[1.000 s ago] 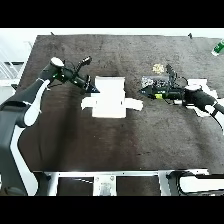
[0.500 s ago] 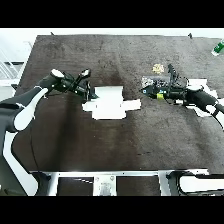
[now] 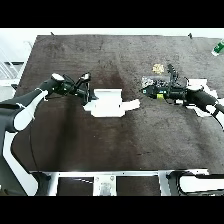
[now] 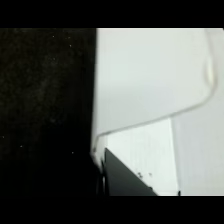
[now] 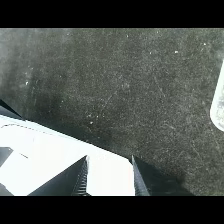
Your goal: Fold the box and place the chain.
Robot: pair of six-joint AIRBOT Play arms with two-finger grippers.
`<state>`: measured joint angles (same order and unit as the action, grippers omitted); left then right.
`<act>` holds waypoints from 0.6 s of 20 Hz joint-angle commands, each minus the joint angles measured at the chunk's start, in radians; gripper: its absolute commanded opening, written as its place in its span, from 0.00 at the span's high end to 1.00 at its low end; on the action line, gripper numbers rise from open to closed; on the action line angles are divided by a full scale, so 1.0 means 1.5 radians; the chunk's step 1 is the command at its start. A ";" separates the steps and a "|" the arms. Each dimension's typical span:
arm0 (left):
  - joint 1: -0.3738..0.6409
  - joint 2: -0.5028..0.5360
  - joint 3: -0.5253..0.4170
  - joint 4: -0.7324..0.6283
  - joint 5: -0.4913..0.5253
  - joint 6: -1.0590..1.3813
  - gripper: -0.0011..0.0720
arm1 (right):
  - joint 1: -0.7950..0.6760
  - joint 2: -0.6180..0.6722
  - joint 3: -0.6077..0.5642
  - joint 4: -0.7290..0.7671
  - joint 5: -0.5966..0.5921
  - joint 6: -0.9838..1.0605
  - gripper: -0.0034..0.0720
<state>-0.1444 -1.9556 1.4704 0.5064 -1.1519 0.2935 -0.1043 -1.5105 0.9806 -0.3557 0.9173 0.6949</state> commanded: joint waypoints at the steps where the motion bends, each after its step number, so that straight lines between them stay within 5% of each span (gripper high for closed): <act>1: 0.000 -0.001 -0.003 0.006 0.007 0.002 0.96 | -0.001 0.002 0.001 0.001 0.001 -0.039 0.35; 2: 0.000 -0.001 -0.003 0.006 0.007 0.002 0.96 | -0.001 0.005 0.001 0.002 0.006 -0.066 0.28; 8: 0.000 -0.001 -0.003 0.006 0.007 0.002 0.96 | 0.034 0.119 -0.007 0.000 0.065 -0.242 0.22; 12: 0.000 -0.001 -0.003 0.006 0.007 0.002 0.96 | 0.152 0.156 -0.008 -0.142 0.065 -0.331 0.22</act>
